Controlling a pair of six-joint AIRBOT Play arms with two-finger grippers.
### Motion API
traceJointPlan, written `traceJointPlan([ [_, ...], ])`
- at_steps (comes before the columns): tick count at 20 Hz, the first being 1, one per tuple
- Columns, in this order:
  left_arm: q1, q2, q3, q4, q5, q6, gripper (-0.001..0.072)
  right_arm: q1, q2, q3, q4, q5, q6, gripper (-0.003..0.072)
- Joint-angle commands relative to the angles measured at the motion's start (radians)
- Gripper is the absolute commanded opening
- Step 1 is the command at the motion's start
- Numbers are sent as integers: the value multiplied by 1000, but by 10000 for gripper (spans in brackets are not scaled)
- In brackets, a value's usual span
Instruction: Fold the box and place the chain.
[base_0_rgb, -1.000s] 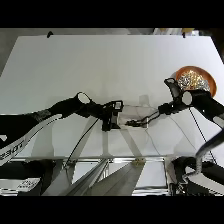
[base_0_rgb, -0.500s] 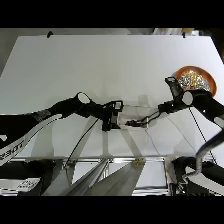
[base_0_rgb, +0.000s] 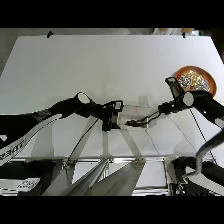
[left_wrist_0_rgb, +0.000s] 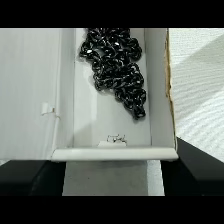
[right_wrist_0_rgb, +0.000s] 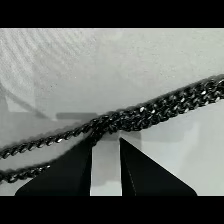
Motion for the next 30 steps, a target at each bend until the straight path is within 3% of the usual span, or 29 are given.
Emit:
traceJointPlan([
  [1,1,1,1,0,0,0,273,0,-13,-4,71,-16,-55,200],
  [4,1,1,1,0,0,0,273,0,-35,-4,87,-18,-68,195],
  [6,1,1,1,0,0,0,273,0,-55,-4,87,0,-67,144],
  [7,1,1,1,0,0,0,273,0,-56,-4,87,13,-68,31],
  [10,1,1,1,0,0,0,273,0,-8,-4,61,47,-68,18],
  [16,1,1,1,0,0,0,273,10,286,-4,114,189,-84,18],
  [20,1,1,1,0,0,0,273,125,494,-4,193,276,-81,18],
  [24,1,1,1,0,0,0,273,253,604,-4,412,243,-79,18],
  [30,1,1,1,0,-3,0,273,406,584,-4,562,69,-78,18],
])
